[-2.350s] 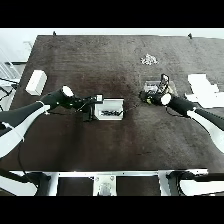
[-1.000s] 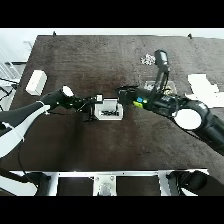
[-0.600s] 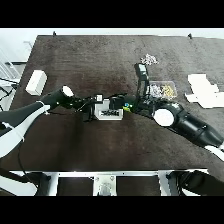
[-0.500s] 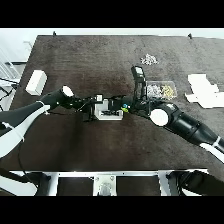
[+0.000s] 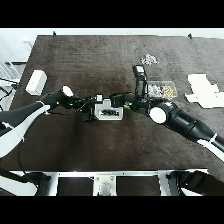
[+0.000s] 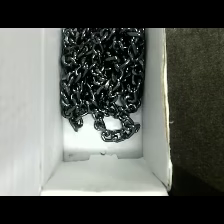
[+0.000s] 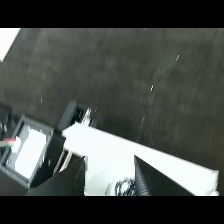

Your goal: Fold the box and place the chain.

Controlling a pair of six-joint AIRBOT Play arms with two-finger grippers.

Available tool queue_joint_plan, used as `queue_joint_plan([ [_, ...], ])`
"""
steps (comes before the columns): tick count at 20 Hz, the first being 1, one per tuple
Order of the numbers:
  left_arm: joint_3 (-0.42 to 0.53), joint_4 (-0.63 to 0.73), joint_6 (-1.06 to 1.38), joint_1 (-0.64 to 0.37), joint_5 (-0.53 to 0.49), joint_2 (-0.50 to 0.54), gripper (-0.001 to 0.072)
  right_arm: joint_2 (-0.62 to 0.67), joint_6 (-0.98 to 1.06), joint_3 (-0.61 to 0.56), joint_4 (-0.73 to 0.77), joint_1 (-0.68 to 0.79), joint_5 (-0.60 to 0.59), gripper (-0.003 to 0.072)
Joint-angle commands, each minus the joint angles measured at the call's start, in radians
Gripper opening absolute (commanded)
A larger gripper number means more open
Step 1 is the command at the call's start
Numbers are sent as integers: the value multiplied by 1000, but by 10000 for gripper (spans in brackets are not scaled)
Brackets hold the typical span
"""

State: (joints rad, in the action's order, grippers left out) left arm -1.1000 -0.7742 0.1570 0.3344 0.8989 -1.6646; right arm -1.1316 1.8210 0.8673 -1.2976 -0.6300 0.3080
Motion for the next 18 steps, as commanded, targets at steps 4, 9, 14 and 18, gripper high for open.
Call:
queue_joint_plan([
  [4,0,0,0,-1,0,0,475,114,-194,1,-24,48,-23,279],
  [9,0,0,0,-1,0,0,475,155,-451,5,37,249,27,44],
  [14,0,0,0,-1,0,0,475,89,-1056,69,487,404,297,44],
  [18,0,0,0,-1,0,0,475,-80,-1426,135,845,572,563,49],
])
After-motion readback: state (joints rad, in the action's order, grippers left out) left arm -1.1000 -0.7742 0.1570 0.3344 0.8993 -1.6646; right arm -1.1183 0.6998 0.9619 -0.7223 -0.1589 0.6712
